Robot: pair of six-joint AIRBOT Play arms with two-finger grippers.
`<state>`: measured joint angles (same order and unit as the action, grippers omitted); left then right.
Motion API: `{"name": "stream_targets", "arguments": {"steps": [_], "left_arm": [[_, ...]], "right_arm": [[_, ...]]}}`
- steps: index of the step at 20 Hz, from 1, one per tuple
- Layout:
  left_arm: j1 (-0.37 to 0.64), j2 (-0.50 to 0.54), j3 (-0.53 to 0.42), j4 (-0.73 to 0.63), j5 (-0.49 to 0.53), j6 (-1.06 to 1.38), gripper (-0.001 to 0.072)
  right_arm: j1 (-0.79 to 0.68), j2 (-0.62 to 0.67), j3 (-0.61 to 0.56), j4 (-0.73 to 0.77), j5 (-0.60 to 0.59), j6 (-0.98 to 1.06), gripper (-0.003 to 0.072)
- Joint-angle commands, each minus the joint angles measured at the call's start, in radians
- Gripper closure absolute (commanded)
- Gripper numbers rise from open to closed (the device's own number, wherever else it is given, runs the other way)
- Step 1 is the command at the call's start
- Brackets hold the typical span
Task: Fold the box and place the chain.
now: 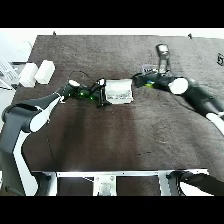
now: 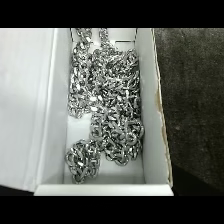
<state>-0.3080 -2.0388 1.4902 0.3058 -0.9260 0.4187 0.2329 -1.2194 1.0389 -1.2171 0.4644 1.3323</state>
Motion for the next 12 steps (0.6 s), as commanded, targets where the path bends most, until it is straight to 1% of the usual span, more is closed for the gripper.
{"name": "stream_targets", "arguments": {"steps": [1, 2, 3, 4, 5, 6, 7, 8, 10, 11, 12], "left_arm": [[0.001, 0.001, 0.001, 0.0, 0.0, 0.0, 0.0238], [0.001, 0.001, 0.001, 0.0, 0.0, 0.0, 0.0238], [0.001, 0.001, 0.001, 0.0, 0.0, 0.0, 0.0238], [0.001, 0.001, 0.001, 0.0, 0.0, 0.0, 0.0238], [0.001, 0.001, 0.001, 0.0, 0.0, 0.0, 0.0238], [0.001, 0.001, 0.001, 0.0, 0.0, 0.0, 0.0238], [0.001, 0.001, 0.001, 0.0, 0.0, 0.0, 0.0238], [0.001, 0.001, 0.001, 0.0, 0.0, 0.0, 0.0238], [0.001, 0.001, 0.001, 0.0, 0.0, 0.0, 0.0238], [0.001, 0.001, 0.001, 0.0, 0.0, 0.0, 0.0239], [0.001, 0.001, 0.001, 0.0, 0.001, 0.0, 0.0238]], "right_arm": [[-0.178, 0.047, -0.001, -0.062, 0.028, -0.448, 0.0184], [-0.222, 0.029, -0.001, 0.054, 0.048, -0.645, 0.0186], [-0.264, 0.003, 0.0, 0.209, 0.105, -0.888, 0.019], [-0.299, -0.028, 0.003, 0.349, 0.198, -1.097, 0.0217], [-0.335, -0.071, 0.01, 0.473, 0.319, -1.263, 0.0217], [-0.362, -0.117, 0.016, 0.557, 0.397, -1.35, 0.0217], [-0.38, -0.169, 0.027, 0.601, 0.451, -1.397, 0.0216], [-0.384, -0.219, 0.043, 0.604, 0.497, -1.418, 0.0216], [-0.38, -0.33, 0.095, 0.604, 0.625, -1.423, 0.0182], [-0.372, -0.389, 0.131, 0.604, 0.677, -1.431, 0.0177], [-0.365, -0.437, 0.163, 0.604, 0.697, -1.455, 0.0177]]}}
